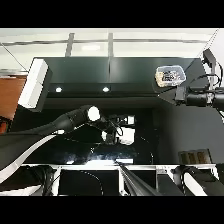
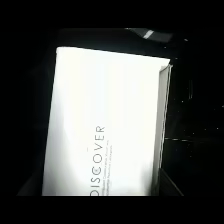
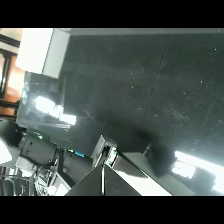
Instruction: Fold the box and place the chain.
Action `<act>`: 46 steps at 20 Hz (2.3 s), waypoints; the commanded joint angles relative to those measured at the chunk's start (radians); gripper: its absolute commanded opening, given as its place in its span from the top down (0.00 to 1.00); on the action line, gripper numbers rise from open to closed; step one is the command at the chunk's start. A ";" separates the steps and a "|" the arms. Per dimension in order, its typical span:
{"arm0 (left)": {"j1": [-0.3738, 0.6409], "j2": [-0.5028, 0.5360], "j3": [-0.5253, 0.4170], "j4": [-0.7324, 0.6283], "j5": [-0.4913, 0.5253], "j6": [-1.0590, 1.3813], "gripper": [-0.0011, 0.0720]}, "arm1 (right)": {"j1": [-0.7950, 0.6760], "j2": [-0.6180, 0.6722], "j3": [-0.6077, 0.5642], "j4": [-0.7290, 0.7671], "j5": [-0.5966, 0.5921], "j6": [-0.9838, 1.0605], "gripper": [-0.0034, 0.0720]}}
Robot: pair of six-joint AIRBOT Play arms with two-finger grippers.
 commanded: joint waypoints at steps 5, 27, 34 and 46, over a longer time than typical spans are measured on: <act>0.043 0.063 0.001 0.163 -0.019 -0.083 0.44 | 0.000 0.000 0.001 0.000 0.000 0.000 0.94; 1.524 0.330 -0.080 0.526 -0.428 -0.595 0.44 | 0.000 0.000 0.001 -0.048 -0.029 -0.027 0.94; 1.521 0.328 -0.079 0.411 -0.145 -0.471 0.43 | 0.000 -0.001 0.001 -0.052 -0.042 -0.027 0.94; 1.498 0.224 -0.079 0.311 -0.118 -0.412 0.43 | 0.000 -0.001 0.001 -0.048 -0.037 -0.011 0.94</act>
